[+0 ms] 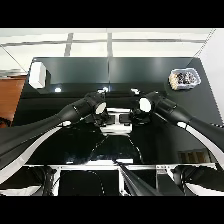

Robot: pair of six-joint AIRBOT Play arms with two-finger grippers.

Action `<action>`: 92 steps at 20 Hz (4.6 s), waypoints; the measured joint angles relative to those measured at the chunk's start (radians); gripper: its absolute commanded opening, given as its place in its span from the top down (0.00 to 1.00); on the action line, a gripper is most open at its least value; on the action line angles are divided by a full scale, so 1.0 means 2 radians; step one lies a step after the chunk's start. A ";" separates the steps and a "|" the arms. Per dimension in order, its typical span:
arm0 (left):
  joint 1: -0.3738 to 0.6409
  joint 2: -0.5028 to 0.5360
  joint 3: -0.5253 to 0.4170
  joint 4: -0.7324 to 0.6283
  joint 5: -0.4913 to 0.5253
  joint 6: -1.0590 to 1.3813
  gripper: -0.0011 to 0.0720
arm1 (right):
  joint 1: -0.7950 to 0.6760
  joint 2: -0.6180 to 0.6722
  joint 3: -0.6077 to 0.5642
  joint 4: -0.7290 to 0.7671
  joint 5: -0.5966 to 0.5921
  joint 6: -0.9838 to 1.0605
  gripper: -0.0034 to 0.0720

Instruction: Fold the box and place the chain.

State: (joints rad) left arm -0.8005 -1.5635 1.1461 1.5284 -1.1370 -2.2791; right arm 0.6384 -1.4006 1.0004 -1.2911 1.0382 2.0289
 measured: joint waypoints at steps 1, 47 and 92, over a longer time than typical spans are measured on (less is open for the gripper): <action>0.000 0.000 0.000 0.000 0.000 0.000 0.94 | 0.004 -0.002 0.004 -0.010 0.004 0.013 0.47; 0.000 0.000 0.000 0.003 -0.006 0.003 0.94 | 0.026 0.043 0.043 -0.089 0.088 0.054 0.46; 0.016 0.023 -0.001 0.017 0.001 -0.013 0.94 | -0.413 -0.274 0.383 -0.164 -0.003 0.053 0.26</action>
State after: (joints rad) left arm -0.7677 -1.5185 1.1446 1.5623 -1.1351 -2.3043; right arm -0.1867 -1.9491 1.7657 -1.6196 1.0313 2.1357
